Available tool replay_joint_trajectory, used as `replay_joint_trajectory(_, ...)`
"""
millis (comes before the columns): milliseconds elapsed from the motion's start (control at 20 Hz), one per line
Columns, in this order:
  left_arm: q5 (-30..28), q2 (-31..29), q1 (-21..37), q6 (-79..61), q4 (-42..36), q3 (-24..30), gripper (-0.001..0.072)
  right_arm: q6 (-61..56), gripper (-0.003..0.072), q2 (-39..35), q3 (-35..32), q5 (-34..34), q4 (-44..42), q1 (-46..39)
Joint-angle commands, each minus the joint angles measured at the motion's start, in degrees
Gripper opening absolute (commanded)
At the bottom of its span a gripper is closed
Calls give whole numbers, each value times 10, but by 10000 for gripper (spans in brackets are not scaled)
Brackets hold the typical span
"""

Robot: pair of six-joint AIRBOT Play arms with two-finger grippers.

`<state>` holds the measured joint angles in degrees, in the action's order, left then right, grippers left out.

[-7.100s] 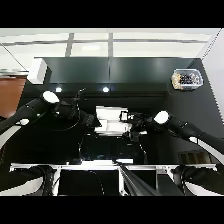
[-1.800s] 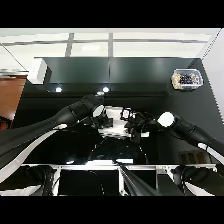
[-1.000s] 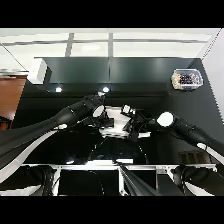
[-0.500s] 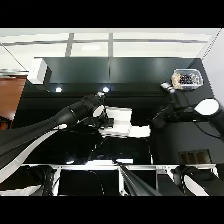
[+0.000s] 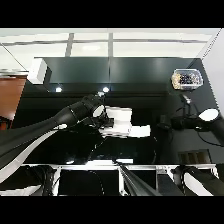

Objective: Fold the box and place the chain.

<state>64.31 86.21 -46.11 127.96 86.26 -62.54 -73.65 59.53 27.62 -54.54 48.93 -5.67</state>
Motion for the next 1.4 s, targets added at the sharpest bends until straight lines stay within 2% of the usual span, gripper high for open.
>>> replay_joint_trajectory(0,0,0,0,0,0,0,27,-24,14,52,-10,-17,-41,67)
replay_joint_trajectory(150,0,0,0,0,0,0,27,11,14,86,-8,16,-113,137)
replay_joint_trajectory(300,0,0,0,0,0,0,27,45,14,91,-1,51,-167,170)
replay_joint_trajectory(450,1,0,0,0,0,0,27,79,29,91,41,-8,-172,158)
replay_joint_trajectory(500,3,0,0,0,0,0,27,79,210,91,55,-28,-172,150)
replay_joint_trajectory(550,3,0,0,0,0,0,27,79,483,91,70,-49,-173,143)
replay_joint_trajectory(600,3,0,0,0,0,0,27,79,614,91,84,-71,-173,138)
replay_joint_trajectory(750,2,0,0,0,0,0,27,79,612,91,95,-102,-184,147)
replay_joint_trajectory(850,2,0,0,0,0,0,27,79,603,91,95,-96,-185,167)
replay_joint_trajectory(1000,3,0,0,0,0,0,27,58,602,91,95,-64,-185,208)
replay_joint_trajectory(1100,3,0,0,0,0,0,27,39,469,91,95,-39,-184,231)
replay_joint_trajectory(1350,3,0,0,0,0,0,27,-30,469,91,96,36,-147,283)
